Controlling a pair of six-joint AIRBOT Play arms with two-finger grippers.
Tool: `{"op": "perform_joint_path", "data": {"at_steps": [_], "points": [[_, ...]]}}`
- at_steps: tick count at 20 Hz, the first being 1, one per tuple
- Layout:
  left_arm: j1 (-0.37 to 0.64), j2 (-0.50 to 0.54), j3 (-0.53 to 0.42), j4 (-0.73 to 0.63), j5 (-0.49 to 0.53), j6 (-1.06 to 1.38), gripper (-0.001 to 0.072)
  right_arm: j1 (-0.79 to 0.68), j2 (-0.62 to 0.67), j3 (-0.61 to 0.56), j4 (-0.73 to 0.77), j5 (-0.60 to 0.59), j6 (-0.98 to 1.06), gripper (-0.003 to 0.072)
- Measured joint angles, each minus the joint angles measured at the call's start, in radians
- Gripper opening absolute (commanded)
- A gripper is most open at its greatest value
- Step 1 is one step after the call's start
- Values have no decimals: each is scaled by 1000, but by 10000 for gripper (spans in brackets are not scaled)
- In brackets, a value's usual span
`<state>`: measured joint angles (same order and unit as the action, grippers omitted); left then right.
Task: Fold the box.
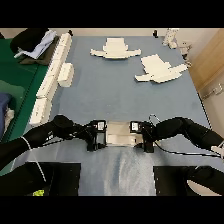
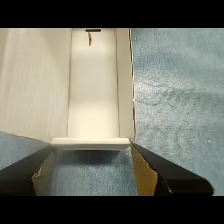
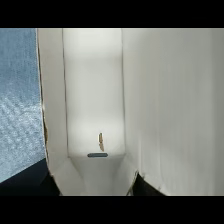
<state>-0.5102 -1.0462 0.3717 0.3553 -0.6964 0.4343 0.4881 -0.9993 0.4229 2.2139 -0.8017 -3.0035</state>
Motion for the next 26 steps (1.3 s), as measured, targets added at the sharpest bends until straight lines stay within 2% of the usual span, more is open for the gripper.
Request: {"op": "perform_joint_path", "data": {"at_steps": [16,26], "points": [[-71,-51,21,-15,79,-9,694,0,0,0,0,0,0,566],[-96,-76,43,27,113,-68,694,0,0,0,0,0,0,567]]}}
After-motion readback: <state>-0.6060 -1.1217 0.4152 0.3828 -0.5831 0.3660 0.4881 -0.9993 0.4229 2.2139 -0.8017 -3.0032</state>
